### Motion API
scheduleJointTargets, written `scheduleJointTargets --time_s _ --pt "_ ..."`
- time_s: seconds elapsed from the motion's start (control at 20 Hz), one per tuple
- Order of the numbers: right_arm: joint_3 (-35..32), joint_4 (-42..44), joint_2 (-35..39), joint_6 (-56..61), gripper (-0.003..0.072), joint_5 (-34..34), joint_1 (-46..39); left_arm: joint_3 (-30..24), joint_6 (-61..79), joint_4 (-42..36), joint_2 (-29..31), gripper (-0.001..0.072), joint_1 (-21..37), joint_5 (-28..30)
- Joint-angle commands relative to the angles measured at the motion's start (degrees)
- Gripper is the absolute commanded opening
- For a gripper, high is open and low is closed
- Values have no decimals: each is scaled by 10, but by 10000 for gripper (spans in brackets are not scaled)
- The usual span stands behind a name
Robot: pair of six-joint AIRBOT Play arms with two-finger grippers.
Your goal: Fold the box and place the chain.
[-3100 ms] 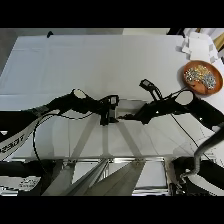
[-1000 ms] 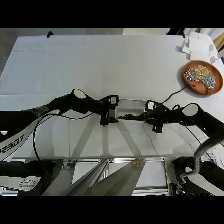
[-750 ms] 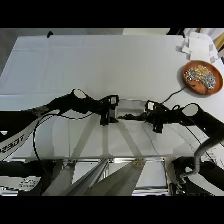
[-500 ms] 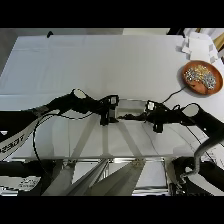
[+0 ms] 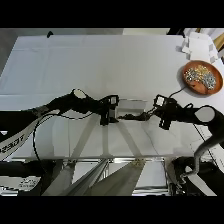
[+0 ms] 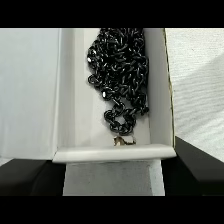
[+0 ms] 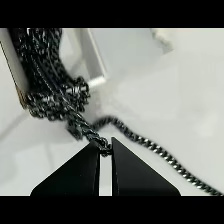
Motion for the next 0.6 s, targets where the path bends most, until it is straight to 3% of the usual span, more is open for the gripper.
scheduleJointTargets --time_s 0.0,0.2,0.55 --pt "43 51 38 20 15 74 -3 0 0 0 0 286 0 0" --pt "133 126 38 20 15 143 -2 0 0 0 0 286 0 0" --pt "219 172 37 20 15 152 55 0 0 0 0 286 0 0"
